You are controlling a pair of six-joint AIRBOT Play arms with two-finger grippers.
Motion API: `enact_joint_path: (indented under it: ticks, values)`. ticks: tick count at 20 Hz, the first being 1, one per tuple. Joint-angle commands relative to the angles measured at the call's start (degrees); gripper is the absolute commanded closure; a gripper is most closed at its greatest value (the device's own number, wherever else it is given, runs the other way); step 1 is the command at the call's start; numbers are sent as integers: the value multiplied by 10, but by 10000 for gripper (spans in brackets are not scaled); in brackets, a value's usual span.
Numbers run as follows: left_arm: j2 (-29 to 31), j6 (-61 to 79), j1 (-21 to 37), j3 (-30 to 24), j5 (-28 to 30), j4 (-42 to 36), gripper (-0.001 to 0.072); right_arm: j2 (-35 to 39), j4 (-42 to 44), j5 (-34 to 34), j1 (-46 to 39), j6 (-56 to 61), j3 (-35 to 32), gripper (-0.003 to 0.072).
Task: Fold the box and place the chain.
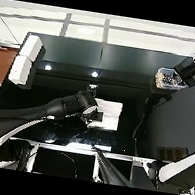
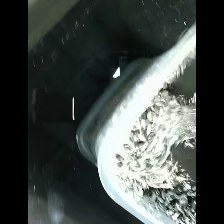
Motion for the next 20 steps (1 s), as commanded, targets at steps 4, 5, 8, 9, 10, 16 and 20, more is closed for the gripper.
enact_joint_path:
  ticks: [4, 5, 8, 9, 10, 16, 20]
  values:
    - [0, 0, 0, 0, 0, 0, 683, 36, 5, 19, 0, -94, 2, 672]
    - [0, 0, 0, 0, 0, 0, 682, 53, 6, 21, 0, -120, 2, 673]
    - [0, 0, 0, 0, 0, 0, 683, 128, 15, 29, 1, -196, 2, 673]
    - [0, 0, 0, 0, 0, 0, 683, 161, 35, 33, 3, -235, 2, 673]
    - [0, 0, 0, 0, 0, 0, 683, 200, 49, 33, 7, -268, 2, 674]
    - [0, 0, 0, 0, 0, 0, 683, 394, 99, 14, 14, -332, 2, 678]
    - [0, 0, 0, 0, 0, 0, 683, 462, 208, 113, 16, -388, 1, 677]
